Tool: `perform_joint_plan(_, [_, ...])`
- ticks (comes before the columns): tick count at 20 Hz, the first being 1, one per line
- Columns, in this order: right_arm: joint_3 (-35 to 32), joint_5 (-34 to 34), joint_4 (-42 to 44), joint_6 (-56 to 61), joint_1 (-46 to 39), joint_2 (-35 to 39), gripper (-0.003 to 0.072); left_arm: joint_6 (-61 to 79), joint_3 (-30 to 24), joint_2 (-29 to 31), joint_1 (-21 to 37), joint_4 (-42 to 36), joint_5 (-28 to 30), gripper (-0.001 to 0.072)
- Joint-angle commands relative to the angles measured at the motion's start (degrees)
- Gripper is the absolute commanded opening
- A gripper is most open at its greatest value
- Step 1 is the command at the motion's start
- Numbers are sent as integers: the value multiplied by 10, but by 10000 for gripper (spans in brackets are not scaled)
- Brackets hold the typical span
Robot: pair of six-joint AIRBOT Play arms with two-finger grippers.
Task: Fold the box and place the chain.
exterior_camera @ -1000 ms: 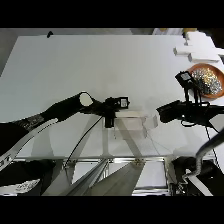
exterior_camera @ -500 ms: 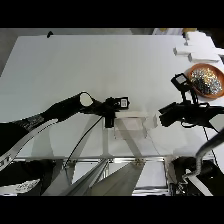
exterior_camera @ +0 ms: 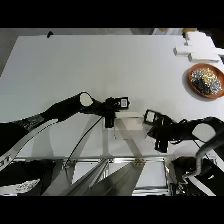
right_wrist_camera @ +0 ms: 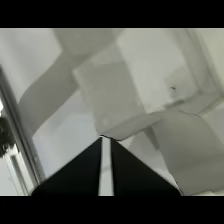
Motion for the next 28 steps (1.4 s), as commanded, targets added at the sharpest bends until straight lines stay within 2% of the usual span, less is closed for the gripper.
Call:
perform_joint_plan(1, [-20,-36,-78,-73,77,-23,372,0,0,0,0,0,-1,15])
perform_joint_plan(2, [-31,-69,-103,-74,78,-23,608,0,0,0,0,0,0,15])
perform_joint_plan(3, [-40,-92,-120,-76,86,-23,642,0,0,0,0,0,-2,15])
perform_joint_plan(6, [-60,-139,-138,-75,130,-23,642,0,0,0,-1,0,-2,15])
perform_joint_plan(9, [-91,-241,-154,-75,151,-24,642,0,0,0,-1,0,-2,15])
perform_joint_plan(10, [-95,-249,-169,-73,151,-26,642,0,0,0,-1,0,-3,15])
perform_joint_plan(13, [-95,-256,-228,-56,151,-28,642,0,0,0,-1,0,-3,15])
perform_joint_plan(18, [-78,-258,-223,-55,147,-28,642,0,0,0,-1,0,-4,15])
perform_joint_plan(28, [-65,-258,-71,-67,30,-29,642,0,0,0,-1,0,-5,15])
